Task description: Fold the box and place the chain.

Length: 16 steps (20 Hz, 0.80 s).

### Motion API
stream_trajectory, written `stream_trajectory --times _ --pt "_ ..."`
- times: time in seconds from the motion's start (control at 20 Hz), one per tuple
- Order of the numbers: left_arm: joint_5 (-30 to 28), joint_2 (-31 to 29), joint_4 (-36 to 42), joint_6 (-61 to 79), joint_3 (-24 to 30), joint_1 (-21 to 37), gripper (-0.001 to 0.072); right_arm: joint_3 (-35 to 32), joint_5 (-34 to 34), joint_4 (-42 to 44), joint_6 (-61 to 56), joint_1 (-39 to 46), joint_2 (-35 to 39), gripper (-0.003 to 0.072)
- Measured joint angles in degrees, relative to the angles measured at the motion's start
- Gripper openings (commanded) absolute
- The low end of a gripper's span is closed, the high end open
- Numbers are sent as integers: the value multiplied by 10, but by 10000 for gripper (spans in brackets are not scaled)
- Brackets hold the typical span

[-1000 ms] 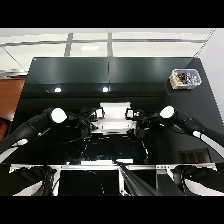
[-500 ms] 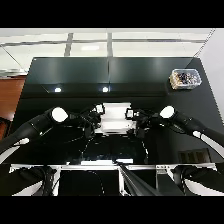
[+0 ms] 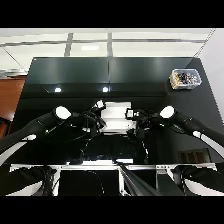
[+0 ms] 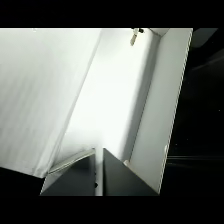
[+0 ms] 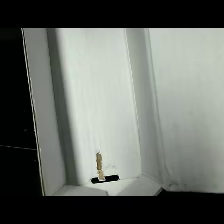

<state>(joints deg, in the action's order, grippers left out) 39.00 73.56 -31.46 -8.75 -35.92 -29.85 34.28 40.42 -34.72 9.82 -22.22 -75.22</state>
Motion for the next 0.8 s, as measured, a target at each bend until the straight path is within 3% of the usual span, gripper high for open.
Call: stream_trajectory --times 0.05,0.1,0.15,0.2,0.3,0.35,0.4,0.45,0.5,0.8 --pt "1 2 -1 2 0 0 32 0 0 0 0 0 0 252" --pt "2 3 -2 4 0 0 94 0 0 0 0 0 0 252" --pt "2 4 -4 5 0 0 304 0 0 0 0 0 0 252" --pt "3 5 -5 6 0 0 365 0 0 0 0 0 0 252" --pt "3 6 -8 7 -1 0 97 0 0 0 0 0 0 252" --pt "5 6 -9 9 -1 0 153 0 0 0 0 0 0 252" --pt "5 6 -9 9 -1 0 372 0 0 0 0 0 0 252" --pt "5 6 -9 8 -2 0 315 0 0 0 0 0 0 252" --pt "4 6 -11 8 -3 0 22 0 0 0 0 0 0 252" --pt "63 -52 -113 -69 -29 40 28 0 0 0 0 0 0 252"
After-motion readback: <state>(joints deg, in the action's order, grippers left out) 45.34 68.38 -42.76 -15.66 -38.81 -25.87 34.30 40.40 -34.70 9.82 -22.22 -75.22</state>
